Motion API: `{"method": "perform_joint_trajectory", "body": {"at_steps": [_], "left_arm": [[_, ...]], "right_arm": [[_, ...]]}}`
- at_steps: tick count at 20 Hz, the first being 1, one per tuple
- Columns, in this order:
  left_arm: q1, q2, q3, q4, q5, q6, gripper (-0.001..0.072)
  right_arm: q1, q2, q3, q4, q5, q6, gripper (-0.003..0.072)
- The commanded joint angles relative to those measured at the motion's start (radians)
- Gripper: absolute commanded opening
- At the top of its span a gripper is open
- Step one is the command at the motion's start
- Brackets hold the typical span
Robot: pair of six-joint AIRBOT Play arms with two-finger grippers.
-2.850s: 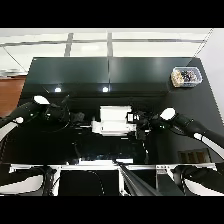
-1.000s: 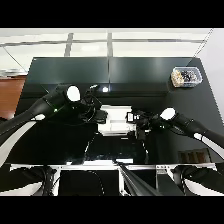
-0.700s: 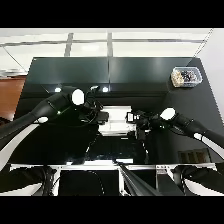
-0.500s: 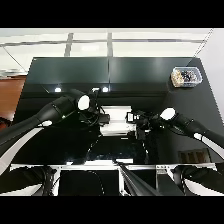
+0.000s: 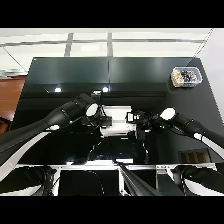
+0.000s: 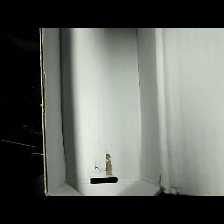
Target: Fold the box and place the chain.
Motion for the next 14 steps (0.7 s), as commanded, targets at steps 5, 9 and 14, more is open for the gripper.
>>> {"method": "perform_joint_trajectory", "body": {"at_steps": [5, 9, 14], "left_arm": [[-0.029, -0.035, 0.007, 0.014, 0.001, -0.097, 0.0397], [-0.029, -0.035, 0.009, 0.014, 0.001, -0.097, 0.0315], [-0.029, -0.035, 0.016, 0.012, 0.0, -0.096, 0.0024]], "right_arm": [[0.001, 0.0, 0.0, 0.0, 0.001, 0.0, 0.0128], [0.001, 0.0, 0.0, 0.0, 0.001, 0.0, 0.0128], [0.001, 0.0, 0.0, 0.0, 0.001, 0.0, 0.0128]]}}
